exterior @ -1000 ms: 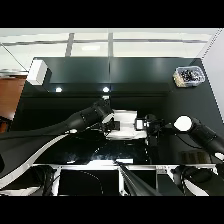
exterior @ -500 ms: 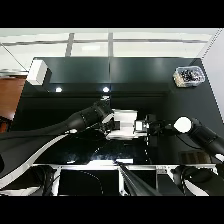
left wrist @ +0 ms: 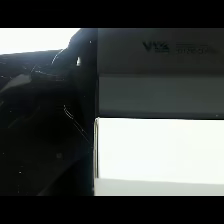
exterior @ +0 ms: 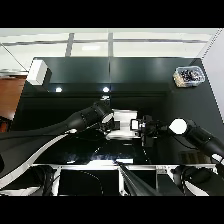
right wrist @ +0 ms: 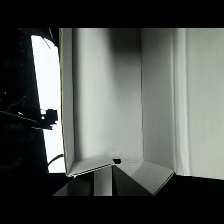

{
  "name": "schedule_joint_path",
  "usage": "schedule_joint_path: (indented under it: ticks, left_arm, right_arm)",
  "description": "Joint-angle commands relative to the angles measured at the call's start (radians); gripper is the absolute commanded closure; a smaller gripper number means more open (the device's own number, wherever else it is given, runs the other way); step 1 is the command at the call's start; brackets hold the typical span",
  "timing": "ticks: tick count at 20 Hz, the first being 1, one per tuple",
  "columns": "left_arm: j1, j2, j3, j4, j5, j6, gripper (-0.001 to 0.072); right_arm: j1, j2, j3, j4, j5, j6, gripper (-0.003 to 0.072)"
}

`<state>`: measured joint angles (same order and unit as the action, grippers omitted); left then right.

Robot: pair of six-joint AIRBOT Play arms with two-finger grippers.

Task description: Fold the box and place the chain.

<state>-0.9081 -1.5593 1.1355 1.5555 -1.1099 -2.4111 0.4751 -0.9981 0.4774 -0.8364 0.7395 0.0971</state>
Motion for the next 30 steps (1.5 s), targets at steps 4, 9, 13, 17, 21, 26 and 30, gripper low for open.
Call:
schedule_joint_path:
  ticks: [4, 9, 13, 17, 21, 26, 30]
  left_arm:
    - [0.0, 0.001, 0.001, 0.0, 0.001, 0.0, 0.068]
    - [0.0, 0.001, 0.001, 0.0, 0.002, 0.0, 0.068]
    - [0.0, 0.001, 0.001, 0.0, 0.002, 0.0, 0.0681]
    - [0.0, 0.001, 0.001, 0.0, 0.002, 0.0, 0.0681]
    - [0.0, 0.001, 0.001, 0.0, 0.002, 0.0, 0.0681]
    - [0.0, 0.0, 0.001, 0.0, 0.002, 0.0, 0.0681]
    - [0.0, 0.0, 0.001, 0.0, 0.002, 0.0, 0.0681]
  right_arm:
    - [-0.013, 0.028, 0.001, -0.135, 0.057, 0.198, 0.052]
    - [-0.061, 0.109, 0.001, -0.171, 0.122, 0.255, 0.0113]
    - [-0.063, 0.108, -0.008, -0.156, -0.01, 0.188, 0.0113]
    - [-0.061, 0.057, -0.008, -0.002, -0.01, -0.03, 0.0114]
    - [-0.061, -0.013, -0.007, 0.064, 0.0, -0.166, 0.0279]
    - [-0.061, -0.028, -0.007, 0.107, 0.0, -0.173, 0.0448]
    - [-0.061, -0.035, -0.007, 0.18, 0.0, -0.172, 0.0448]
